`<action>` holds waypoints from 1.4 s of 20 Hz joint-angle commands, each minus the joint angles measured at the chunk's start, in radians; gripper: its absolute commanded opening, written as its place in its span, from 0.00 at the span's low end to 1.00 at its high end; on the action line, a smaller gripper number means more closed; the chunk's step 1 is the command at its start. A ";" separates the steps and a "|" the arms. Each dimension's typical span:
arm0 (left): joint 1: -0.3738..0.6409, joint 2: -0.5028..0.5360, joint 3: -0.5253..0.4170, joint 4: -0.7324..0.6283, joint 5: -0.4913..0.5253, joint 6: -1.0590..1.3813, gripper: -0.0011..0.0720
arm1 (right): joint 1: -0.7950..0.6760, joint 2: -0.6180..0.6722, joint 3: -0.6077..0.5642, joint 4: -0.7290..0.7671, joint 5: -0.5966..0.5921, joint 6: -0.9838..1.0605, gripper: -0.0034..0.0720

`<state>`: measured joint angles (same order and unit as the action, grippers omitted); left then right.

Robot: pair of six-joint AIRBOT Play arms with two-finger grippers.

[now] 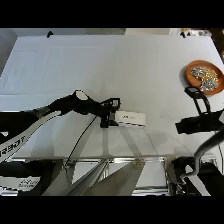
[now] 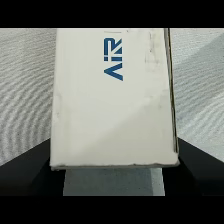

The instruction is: Fold the box and place the chain.

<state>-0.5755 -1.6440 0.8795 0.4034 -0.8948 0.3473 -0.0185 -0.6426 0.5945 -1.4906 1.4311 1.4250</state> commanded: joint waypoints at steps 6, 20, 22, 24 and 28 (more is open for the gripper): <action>0.000 0.001 0.001 -0.051 -0.023 0.000 0.29 | -0.167 0.007 0.003 -0.158 0.154 0.069 0.07; 0.389 0.622 0.000 0.513 -0.027 -0.890 0.02 | -0.166 0.007 0.003 -0.158 0.154 0.069 0.07; 0.504 0.713 0.000 0.609 -0.053 -1.064 0.02 | -0.166 0.007 0.004 -0.158 0.154 0.069 0.07; 0.619 0.762 -0.001 0.658 -0.099 -1.191 0.02 | -0.166 0.007 0.003 -0.158 0.154 0.069 0.07; 0.806 0.781 -0.040 0.745 -0.127 -1.336 0.02 | -0.166 0.007 0.004 -0.158 0.154 0.069 0.07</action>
<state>0.0990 -0.8974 0.8616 1.0431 -0.9989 -0.8131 -0.1844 -0.6365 0.5972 -1.6489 1.5852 1.4944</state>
